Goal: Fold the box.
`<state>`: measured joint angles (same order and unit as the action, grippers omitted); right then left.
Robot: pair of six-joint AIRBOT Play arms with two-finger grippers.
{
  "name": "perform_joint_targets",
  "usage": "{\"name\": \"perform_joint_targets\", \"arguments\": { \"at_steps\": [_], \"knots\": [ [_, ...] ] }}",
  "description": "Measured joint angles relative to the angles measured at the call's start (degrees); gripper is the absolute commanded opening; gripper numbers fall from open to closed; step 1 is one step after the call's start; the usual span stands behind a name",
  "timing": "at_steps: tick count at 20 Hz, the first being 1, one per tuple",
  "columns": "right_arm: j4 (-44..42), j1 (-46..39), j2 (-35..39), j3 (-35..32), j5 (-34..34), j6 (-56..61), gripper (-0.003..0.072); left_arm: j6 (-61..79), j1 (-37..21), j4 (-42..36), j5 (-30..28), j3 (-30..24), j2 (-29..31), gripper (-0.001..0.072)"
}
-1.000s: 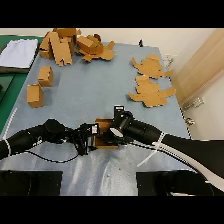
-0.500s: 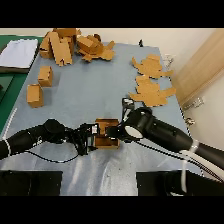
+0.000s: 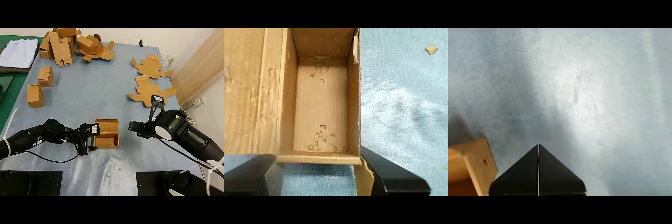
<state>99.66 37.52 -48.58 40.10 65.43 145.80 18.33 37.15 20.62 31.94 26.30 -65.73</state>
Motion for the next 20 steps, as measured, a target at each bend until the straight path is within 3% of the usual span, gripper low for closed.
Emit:
{"name": "perform_joint_targets", "arguments": {
  "at_steps": [4, 8, 11, 13, 17, 20],
  "knots": [
    [-19.7, -13.6, -3.4, -5.1, -18.3, -21.6, 0.0001, 0.0, 0.0, 0.0, 0.0, 0.0, 0.0, 0.0523],
    [-50.2, -21.1, -11.5, -6.3, -24.1, -54.9, 0.0001, 0.0, 0.0, 0.0, 0.0, 0.0, 0.0, 0.0523],
    [-70.3, -23.0, -18.1, -5.5, -21.2, -77.7, 0.0002, 0.0, 0.0, 0.0, 0.0, 0.0, 0.0, 0.0523],
    [-78.1, -23.6, -21.2, -4.3, -18.5, -87.9, 0.0002, 0.0, 0.0, 0.0, 0.0, 0.0, 0.0, 0.0523],
    [-85.2, -24.0, -23.7, -2.2, -10.3, -101.4, 0.0004, 0.0, 0.0, 0.0, 0.0, 0.0, 0.0, 0.0523],
    [-85.5, -24.0, -24.3, -1.6, -2.9, -106.1, 0.0004, 0.0, 0.0, 0.0, 0.0, 0.0, 0.0, 0.0523]
  ]
}}
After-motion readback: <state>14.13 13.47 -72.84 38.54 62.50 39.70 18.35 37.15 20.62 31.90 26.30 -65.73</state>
